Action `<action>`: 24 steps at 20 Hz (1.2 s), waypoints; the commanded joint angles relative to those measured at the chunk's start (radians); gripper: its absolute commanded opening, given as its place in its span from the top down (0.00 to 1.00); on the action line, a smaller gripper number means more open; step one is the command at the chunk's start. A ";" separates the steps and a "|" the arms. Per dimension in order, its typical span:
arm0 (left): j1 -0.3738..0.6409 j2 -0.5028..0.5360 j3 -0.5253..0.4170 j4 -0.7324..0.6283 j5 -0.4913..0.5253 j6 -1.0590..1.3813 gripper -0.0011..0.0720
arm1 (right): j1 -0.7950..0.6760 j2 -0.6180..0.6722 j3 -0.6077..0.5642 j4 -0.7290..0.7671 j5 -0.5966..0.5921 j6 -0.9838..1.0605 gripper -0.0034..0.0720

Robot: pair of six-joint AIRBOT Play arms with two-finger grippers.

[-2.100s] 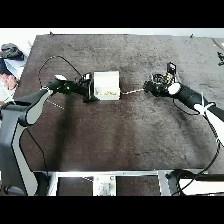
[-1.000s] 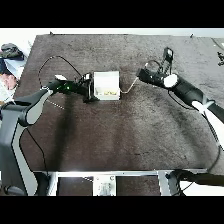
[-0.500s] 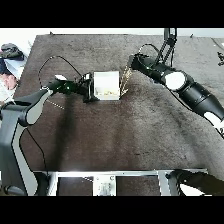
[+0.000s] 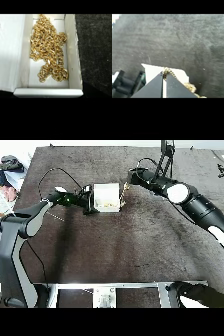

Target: Fold the box and place the chain.

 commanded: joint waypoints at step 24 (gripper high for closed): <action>0.000 0.000 0.001 0.000 0.000 0.000 0.25 | 0.137 -0.174 -0.039 0.150 0.504 -0.136 0.94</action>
